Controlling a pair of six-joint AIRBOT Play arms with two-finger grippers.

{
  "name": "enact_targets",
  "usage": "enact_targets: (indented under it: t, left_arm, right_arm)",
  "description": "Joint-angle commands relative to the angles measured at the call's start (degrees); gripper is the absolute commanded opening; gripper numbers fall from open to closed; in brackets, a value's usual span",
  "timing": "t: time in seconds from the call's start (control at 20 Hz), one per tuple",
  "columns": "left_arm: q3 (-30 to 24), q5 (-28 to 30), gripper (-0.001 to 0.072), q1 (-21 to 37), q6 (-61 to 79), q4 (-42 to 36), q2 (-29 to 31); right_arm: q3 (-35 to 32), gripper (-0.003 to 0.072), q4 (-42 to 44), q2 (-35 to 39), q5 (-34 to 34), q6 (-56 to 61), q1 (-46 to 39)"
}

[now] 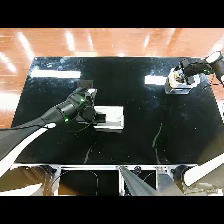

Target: Fold the box and place the chain.

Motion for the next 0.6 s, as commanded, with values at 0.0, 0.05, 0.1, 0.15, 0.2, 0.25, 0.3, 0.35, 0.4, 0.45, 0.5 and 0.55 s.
enact_targets:
  t: [0.0,0.05,0.1,0.15,0.2,0.25,0.3,0.35,0.4,0.45,0.5,0.55]
  left_arm:
    - [0.00,0.02,0.0023,-0.02,0.02,-0.02,-0.04]
    - [0.00,0.02,0.0023,-0.02,0.00,-0.02,-0.04]
    - [0.00,0.02,0.0023,-0.02,0.00,-0.02,-0.04]
    - [0.00,0.02,0.0023,-0.02,0.00,-0.02,-0.04]
    - [0.00,0.02,0.0023,-0.02,0.02,-0.02,-0.04]
    - [0.00,0.02,0.0023,-0.02,0.02,-0.02,-0.04]
    - [0.00,0.02,0.0023,-0.02,0.00,-0.02,-0.04]
    - [0.00,0.02,0.0023,-0.02,0.00,-0.02,-0.04]
    - [0.00,0.02,0.0023,-0.02,0.00,-0.02,-0.04]
    - [0.00,0.02,0.0023,-0.02,0.00,-0.04,-0.04]
    - [0.00,0.02,0.0023,-0.02,0.00,-0.04,-0.04]
    - [0.00,0.02,0.0023,-0.02,0.00,-0.04,-0.04]
  right_arm:
    - [0.02,0.0523,0.02,-0.04,-0.42,-0.02,0.02]
    - [0.02,0.0419,0.02,-0.04,-0.46,-0.11,0.02]
    - [0.02,0.0185,0.09,-0.04,-0.48,-1.11,0.04]
    - [0.02,0.0022,0.09,-0.04,-0.44,-1.92,0.04]
    - [0.02,0.0023,0.09,-0.04,-0.42,-2.43,0.02]
    - [0.02,0.0022,0.09,-0.02,-0.42,-2.86,0.02]
    - [0.02,0.0022,0.09,-0.02,-0.39,-3.67,0.02]
    - [0.02,0.0022,0.07,0.02,-0.20,-4.20,0.02]
    - [0.04,0.0022,0.04,0.15,0.00,-4.72,0.02]
    - [0.04,0.0022,0.07,0.39,0.13,-5.35,0.02]
    - [0.04,0.0022,0.04,0.76,0.26,-6.08,0.00]
    - [0.04,0.0022,0.04,1.40,0.24,-6.91,0.02]
